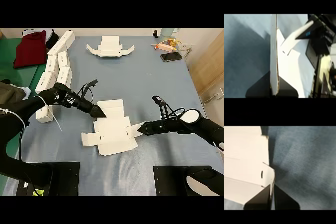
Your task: Fold the box.
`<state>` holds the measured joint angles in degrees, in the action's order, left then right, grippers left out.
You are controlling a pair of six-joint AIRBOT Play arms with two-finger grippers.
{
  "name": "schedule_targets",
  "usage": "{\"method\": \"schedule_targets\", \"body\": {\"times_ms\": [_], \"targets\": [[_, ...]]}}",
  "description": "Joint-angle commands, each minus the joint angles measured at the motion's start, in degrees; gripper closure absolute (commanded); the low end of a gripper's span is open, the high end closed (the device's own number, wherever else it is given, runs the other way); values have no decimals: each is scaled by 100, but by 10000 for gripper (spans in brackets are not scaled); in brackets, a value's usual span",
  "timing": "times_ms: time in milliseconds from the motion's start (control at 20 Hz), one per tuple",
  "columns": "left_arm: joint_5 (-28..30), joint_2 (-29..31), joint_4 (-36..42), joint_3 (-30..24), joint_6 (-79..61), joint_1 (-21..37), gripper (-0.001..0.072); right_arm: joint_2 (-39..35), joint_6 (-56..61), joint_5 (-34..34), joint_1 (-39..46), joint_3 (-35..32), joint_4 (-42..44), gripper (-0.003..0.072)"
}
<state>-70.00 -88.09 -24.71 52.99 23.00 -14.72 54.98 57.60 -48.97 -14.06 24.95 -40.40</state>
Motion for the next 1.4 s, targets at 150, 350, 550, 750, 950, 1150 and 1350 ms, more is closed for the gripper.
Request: {"method": "schedule_targets", "body": {"times_ms": [150,350,550,750,950,1150,1350], "targets": [[-46,2,511,175,-966,4,697,-17,557,494,61,175,-452,444],[446,468,553,195,-1998,-138,699,-17,2011,614,271,745,-2041,444],[1405,1193,546,-236,-2826,-612,700,-17,3254,579,470,1217,-3285,444],[2468,1814,1147,-1088,-4124,-1123,700,-20,3412,577,479,1532,-3257,444],[3324,2267,2516,-1908,-5987,-1582,700,-17,3416,595,479,1593,-3115,444],[3471,2319,3893,-2378,-7591,-1779,701,-17,3506,595,479,1593,-3115,444],[3620,2319,3904,-2715,-7812,-1908,700,-17,3506,599,479,1593,-3069,444]]}}
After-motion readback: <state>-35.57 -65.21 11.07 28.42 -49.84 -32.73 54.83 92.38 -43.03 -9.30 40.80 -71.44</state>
